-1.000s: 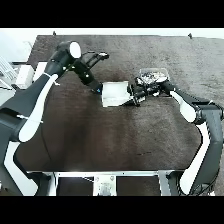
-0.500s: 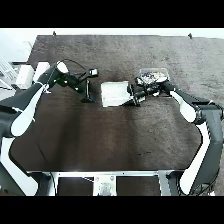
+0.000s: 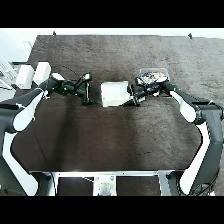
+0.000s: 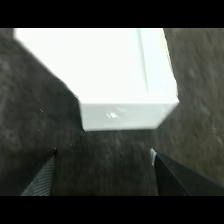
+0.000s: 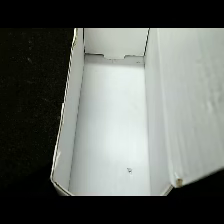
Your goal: Fold the box and place the chain.
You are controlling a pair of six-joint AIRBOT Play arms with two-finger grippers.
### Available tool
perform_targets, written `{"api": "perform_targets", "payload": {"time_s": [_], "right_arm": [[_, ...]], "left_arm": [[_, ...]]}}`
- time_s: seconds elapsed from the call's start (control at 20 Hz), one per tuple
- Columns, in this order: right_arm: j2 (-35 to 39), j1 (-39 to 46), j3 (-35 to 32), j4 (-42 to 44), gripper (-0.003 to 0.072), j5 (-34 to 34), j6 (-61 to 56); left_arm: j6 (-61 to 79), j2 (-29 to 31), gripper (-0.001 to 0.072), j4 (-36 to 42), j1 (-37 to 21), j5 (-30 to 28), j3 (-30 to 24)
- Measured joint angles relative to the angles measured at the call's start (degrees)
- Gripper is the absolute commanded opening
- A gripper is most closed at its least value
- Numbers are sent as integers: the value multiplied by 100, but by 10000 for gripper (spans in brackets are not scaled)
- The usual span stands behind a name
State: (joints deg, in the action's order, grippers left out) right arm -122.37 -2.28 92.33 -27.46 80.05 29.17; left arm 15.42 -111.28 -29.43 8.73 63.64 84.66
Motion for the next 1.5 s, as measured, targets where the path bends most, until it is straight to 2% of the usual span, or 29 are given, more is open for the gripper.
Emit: {"api": "perform_targets", "payload": {"time_s": [0.25,0.8,1.2,1.5], "right_arm": [[0,0,0,0,583,0,0],[2,4,0,-7,583,2,2],[0,0,0,4,583,-4,-2],[2,0,0,2,583,-4,-2]], "left_arm": [[136,-92,696,439,9,92,-26],[164,-131,695,691,146,197,-39],[142,-138,696,229,157,214,-39],[144,-138,696,302,162,247,-39]]}}
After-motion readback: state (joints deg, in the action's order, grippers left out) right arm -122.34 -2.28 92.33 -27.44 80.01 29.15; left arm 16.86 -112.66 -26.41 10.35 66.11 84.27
